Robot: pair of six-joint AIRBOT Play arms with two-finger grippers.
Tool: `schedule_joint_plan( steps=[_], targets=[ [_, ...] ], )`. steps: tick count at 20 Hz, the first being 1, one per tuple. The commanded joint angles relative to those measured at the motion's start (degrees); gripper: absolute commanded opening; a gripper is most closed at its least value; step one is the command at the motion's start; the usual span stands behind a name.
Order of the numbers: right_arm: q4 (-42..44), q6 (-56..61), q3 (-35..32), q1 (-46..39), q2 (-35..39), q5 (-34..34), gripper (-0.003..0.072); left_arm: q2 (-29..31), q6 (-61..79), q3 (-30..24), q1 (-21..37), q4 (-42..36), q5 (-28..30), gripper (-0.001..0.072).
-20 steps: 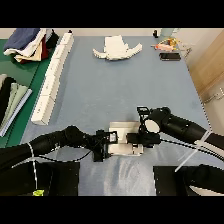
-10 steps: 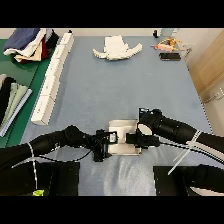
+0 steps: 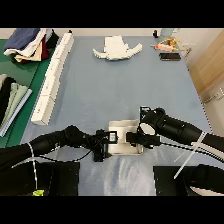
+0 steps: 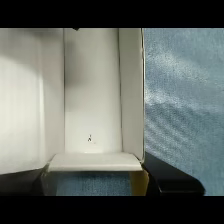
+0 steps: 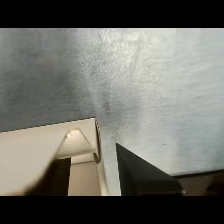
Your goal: Fold the box.
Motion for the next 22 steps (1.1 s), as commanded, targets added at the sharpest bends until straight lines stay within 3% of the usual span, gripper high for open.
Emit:
schedule_joint_plan(
  steps=[1, 7, 10, 12, 15, 17, 18, 20, 22],
  targets=[
    [-1.09, -1.07, -0.04, 0.07, 0.70, 2.62, 0.0440, 0.02, -0.04, 0.04, 0.00, -0.07, 0.07, 0.0497],
    [-5.90, -1.64, -0.83, 4.07, 0.70, 1.66, 0.0439, 0.02, -0.04, 0.04, 0.00, -0.07, 0.07, 0.0497],
    [-8.33, -1.64, -1.77, 6.43, 0.68, -2.73, 0.0292, 0.02, -0.07, 0.04, 0.00, -0.07, 0.07, 0.0497],
    [-8.37, -1.64, -1.88, 6.43, 0.63, -3.26, 0.0279, 0.02, -0.04, 0.04, 0.00, -0.07, 0.07, 0.0497],
    [-8.35, -1.68, -1.90, 6.43, 0.63, -2.78, 0.0005, 0.02, -0.04, 0.04, 0.00, -0.07, 0.07, 0.0497],
    [-8.31, -1.68, -1.88, 6.43, 0.66, -2.78, 0.0005, 0.02, -0.04, 0.04, 0.00, -0.07, 0.07, 0.0497],
    [-8.13, -1.68, -1.88, 6.43, 0.70, -2.75, 0.0009, 0.02, -0.04, 0.04, 0.00, -0.07, 0.07, 0.0497],
    [-6.84, -1.70, -1.79, 6.43, 0.72, -2.23, 0.0429, 0.02, -0.04, 0.04, 0.00, -0.07, 0.07, 0.0497],
    [-5.81, -1.73, -1.77, 6.43, 1.05, -1.11, 0.0470, 0.02, -0.04, 0.04, 0.00, -0.07, 0.07, 0.0497]
  ],
)
